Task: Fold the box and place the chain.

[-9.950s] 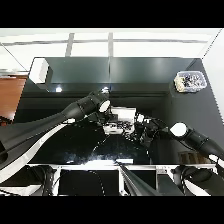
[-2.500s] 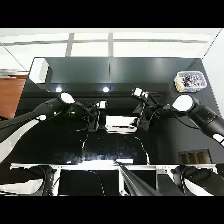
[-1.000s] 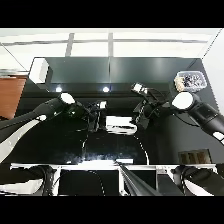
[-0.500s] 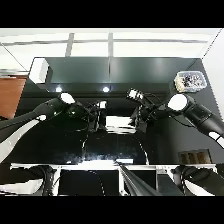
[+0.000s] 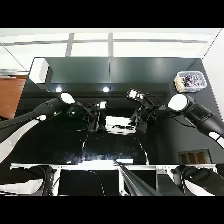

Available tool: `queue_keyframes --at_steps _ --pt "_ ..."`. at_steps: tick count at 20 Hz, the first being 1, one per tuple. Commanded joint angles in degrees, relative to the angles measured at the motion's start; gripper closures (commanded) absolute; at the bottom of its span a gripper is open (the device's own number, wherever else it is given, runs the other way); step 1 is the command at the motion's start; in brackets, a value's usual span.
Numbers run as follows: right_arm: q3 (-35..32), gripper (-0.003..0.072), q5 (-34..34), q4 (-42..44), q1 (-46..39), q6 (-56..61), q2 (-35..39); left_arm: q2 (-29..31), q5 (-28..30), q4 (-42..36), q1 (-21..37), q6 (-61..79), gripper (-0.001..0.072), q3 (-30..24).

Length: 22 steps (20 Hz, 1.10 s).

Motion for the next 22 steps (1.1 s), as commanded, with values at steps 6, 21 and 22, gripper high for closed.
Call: queue_keyframes --at_steps 6,21,22 --pt "-0.04 0.037 1.7 -1.75 -0.02 0.46 -0.04 0.0 0.13 -0.04 -0.02 -0.07 0.0328 0.04" --pt "-0.28 0.0371 1.95 -3.08 0.0 0.59 -0.17 0.0 0.13 -0.07 -0.02 -0.09 0.0328 0.04" --pt "-0.52 0.0371 1.84 -3.06 0.02 0.59 -0.2 0.0 0.13 -0.07 -0.02 -0.09 0.0327 0.04"
